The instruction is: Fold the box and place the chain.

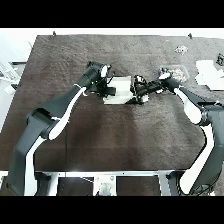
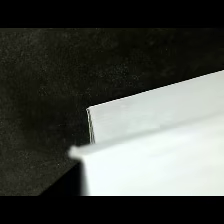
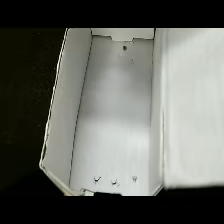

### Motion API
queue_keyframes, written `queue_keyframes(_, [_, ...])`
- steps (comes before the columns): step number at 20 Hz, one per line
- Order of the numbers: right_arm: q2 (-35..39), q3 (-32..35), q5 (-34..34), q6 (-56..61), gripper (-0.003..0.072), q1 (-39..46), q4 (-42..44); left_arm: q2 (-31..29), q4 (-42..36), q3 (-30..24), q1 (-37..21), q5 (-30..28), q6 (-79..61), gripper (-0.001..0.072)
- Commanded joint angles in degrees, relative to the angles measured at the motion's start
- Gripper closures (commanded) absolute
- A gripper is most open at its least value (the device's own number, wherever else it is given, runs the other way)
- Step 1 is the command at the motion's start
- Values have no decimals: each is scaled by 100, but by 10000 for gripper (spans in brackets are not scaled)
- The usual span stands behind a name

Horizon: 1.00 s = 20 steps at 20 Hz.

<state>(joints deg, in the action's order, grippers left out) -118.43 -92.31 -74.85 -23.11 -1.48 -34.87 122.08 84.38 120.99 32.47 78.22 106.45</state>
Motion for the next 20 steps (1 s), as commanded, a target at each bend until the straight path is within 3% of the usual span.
queue_keyframes(1, [0,-2,-63,13,109,2,-9,-2,-61,-2,2,-68,44,198])
queue_keyframes(2, [0,-2,-63,15,110,2,-9,-4,-68,-2,2,-63,46,87])
queue_keyframes(12, [0,-2,-63,15,109,2,-11,-382,-286,-2,0,208,-9,85])
queue_keyframes(20, [0,-2,-63,15,109,2,-11,-1541,-243,-17,-227,815,-990,84])
